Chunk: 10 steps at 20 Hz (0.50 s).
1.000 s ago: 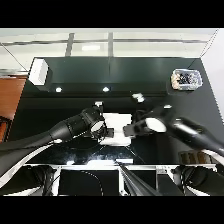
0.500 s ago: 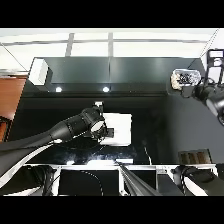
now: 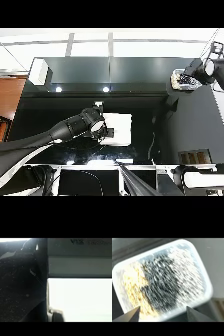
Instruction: Fold the box and place the chain.
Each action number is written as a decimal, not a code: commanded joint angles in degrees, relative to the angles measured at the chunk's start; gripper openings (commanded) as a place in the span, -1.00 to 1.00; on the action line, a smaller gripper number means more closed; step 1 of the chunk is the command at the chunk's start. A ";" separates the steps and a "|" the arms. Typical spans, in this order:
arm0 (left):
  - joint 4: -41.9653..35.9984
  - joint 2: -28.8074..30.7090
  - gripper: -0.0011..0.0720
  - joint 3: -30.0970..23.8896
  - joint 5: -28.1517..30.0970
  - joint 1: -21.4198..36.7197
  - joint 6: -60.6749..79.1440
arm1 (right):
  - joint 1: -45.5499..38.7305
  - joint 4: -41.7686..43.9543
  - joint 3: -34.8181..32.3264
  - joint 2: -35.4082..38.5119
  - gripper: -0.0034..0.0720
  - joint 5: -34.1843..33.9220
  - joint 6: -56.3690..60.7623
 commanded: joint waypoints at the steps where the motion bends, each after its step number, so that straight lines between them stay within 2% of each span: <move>1: 0.28 -0.02 -0.90 0.00 0.00 0.04 -0.04 | -0.96 5.11 10.34 -11.17 0.74 3.54 -2.58; 4: 0.28 -0.02 -0.90 0.00 0.02 0.04 -0.04 | -1.29 5.25 12.39 -14.32 0.71 3.56 -2.51; 6: 0.26 -0.02 -0.90 0.00 -0.02 0.04 -0.04 | -2.08 5.31 12.39 -14.86 0.57 3.80 -2.49; 10: 0.85 -0.02 -0.90 0.00 -0.04 0.04 -0.02 | -2.97 5.46 12.39 -15.17 0.55 4.28 -3.26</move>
